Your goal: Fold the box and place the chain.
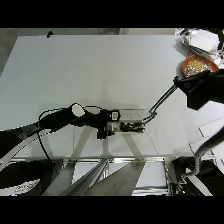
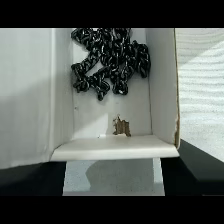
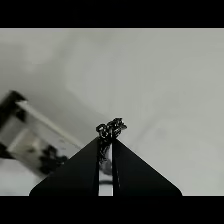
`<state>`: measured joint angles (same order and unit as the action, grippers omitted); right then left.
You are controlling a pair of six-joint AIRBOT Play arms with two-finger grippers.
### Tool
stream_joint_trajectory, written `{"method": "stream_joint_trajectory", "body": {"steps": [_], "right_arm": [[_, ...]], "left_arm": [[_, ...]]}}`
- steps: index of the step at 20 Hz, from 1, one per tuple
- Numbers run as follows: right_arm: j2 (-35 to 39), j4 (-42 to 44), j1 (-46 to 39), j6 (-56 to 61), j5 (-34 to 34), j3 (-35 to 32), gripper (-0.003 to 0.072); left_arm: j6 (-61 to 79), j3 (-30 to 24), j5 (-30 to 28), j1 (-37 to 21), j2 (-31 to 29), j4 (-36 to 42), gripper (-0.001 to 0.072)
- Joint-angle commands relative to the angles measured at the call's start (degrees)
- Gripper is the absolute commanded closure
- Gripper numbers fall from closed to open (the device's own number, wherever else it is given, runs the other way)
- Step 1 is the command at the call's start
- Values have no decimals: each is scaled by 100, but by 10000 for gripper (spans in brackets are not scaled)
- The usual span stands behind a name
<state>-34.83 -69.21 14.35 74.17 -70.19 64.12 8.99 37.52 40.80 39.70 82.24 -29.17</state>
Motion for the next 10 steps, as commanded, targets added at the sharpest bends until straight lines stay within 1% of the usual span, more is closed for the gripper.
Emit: {"method": "stream_joint_trajectory", "body": {"steps": [1,4,7,10], "right_arm": [[490,953,374,57,251,4,677],[503,1648,581,-131,426,4,677],[446,1694,793,-229,562,-2,677],[162,1661,949,-273,538,-111,677]], "left_arm": [[0,0,-2,2,2,-2,397],[0,-2,-2,2,2,-2,397],[-2,-2,-2,2,2,-2,397],[0,-2,-2,2,2,-2,397]]}}
